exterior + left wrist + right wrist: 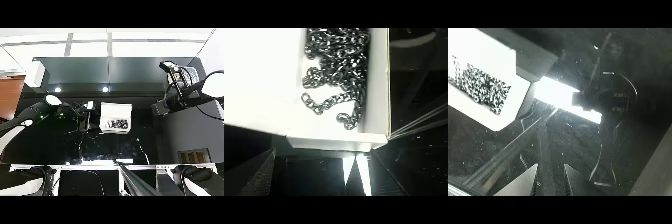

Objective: Fold the box and place the chain.

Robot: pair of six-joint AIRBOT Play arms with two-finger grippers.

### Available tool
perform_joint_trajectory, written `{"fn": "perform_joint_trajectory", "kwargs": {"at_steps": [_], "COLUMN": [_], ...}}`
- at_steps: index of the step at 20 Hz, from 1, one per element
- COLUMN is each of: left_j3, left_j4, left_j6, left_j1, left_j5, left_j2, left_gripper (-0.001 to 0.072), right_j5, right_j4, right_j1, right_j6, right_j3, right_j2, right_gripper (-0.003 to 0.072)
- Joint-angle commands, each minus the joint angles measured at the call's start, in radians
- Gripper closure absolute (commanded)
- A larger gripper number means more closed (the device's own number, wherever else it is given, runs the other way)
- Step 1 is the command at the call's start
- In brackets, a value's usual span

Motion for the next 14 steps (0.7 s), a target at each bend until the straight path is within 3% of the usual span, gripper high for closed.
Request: {"fn": "perform_joint_trajectory", "kwargs": {"at_steps": [1, 14], "left_j3": [0.003, 0.003], "left_j4": [0.007, -0.029], "left_j6": [0.0, -0.038], "left_j1": [-0.015, -0.059], "left_j5": [0.002, 0.011], "left_j2": [-0.006, -0.006], "left_gripper": [-0.0004, -0.0004], "right_j5": [-0.02, -0.028], "right_j4": [0.001, 0.0], "right_j1": [0.001, 0.001], "right_j6": [0.0, 0.0], "right_j3": [0.0, 0.0], "right_j2": [0.001, 0.001], "right_gripper": [0.0485, 0.0485]}}
